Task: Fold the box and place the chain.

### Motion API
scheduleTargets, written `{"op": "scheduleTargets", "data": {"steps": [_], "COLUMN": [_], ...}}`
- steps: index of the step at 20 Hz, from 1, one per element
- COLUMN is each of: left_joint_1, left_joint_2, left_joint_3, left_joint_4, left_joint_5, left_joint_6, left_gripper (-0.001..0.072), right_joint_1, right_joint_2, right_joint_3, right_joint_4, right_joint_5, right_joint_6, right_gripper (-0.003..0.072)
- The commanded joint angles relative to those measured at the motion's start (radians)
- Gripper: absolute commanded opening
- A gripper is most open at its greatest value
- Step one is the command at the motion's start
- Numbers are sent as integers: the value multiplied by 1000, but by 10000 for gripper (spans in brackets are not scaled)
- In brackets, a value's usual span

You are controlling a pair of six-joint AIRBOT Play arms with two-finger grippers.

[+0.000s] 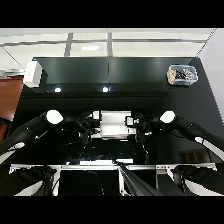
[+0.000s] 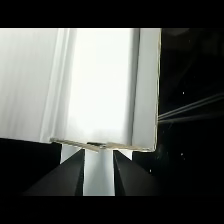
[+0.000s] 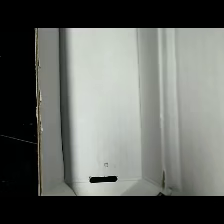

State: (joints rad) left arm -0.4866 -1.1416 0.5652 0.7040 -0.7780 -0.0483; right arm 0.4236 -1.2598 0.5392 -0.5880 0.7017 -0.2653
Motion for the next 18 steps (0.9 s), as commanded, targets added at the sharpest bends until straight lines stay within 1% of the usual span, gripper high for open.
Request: {"op": "scheduleTargets", "data": {"steps": [1, 3, 5, 6, 8, 12, 14, 15, 16, 17, 18], "left_joint_1": [-2, -2, -2, -2, -2, -2, -2, -2, -2, -2, -2], "left_joint_2": [-10, -24, -53, -71, -95, -98, -97, -97, -97, -97, -97], "left_joint_3": [1, 1, 2, 2, 2, 2, 3, 3, 3, 3, 3], "left_joint_4": [-81, -131, -217, -234, -231, -230, -198, -176, -164, -166, -169], "left_joint_5": [20, 22, 45, 45, 34, 35, 32, 29, 29, 29, 27], "left_joint_6": [2, 33, 74, 84, 83, 84, 84, 84, 82, 82, 80], "left_gripper": [218, 218, 218, 218, 218, 215, 29, 24, 42, 233, 312], "right_joint_1": [0, 0, 0, 0, 0, 0, 0, 0, 0, 0, 0], "right_joint_2": [-1, -1, -1, -1, -1, -1, -1, -1, -1, -1, -1], "right_joint_3": [-1, -1, -1, -1, 0, -1, -1, -1, -1, 0, -1], "right_joint_4": [0, 0, 0, 0, 0, 0, 0, 0, 0, 0, 0], "right_joint_5": [0, 0, 0, 0, 0, 0, 0, 0, 0, 0, 0], "right_joint_6": [0, 0, 0, 0, 0, 0, 0, 0, 0, 0, 0], "right_gripper": [319, 319, 319, 320, 320, 320, 320, 319, 320, 320, 320]}}
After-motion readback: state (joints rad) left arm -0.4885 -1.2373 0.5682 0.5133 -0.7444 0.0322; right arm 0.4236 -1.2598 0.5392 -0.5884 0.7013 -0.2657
